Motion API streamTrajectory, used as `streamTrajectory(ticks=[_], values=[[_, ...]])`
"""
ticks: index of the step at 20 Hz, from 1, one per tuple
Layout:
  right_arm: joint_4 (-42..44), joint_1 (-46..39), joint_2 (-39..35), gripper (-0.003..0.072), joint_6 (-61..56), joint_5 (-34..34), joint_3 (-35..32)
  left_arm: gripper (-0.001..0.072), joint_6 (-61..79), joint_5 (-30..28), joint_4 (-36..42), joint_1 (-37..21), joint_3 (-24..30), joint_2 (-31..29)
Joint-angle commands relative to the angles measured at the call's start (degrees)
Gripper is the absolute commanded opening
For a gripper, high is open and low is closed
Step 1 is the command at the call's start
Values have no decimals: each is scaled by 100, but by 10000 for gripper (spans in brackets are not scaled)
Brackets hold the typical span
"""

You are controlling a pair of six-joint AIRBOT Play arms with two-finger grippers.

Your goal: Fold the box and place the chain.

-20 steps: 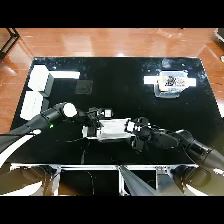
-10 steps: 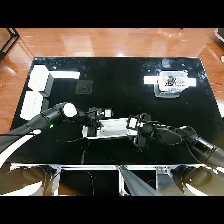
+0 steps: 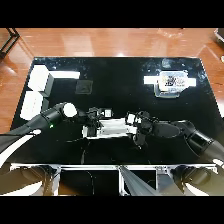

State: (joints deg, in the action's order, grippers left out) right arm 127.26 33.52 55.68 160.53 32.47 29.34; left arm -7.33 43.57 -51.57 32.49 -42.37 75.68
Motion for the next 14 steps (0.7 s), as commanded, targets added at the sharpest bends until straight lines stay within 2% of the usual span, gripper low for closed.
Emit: streamTrajectory(ticks=[1,8,14], values=[[407,-291,186,699,577,437,136,19,2,0,0,0,2,2],[916,-647,286,699,1058,680,166,19,2,-2,-2,0,2,2],[951,-643,881,699,1058,1134,726,19,2,-109,-4,0,2,2]])
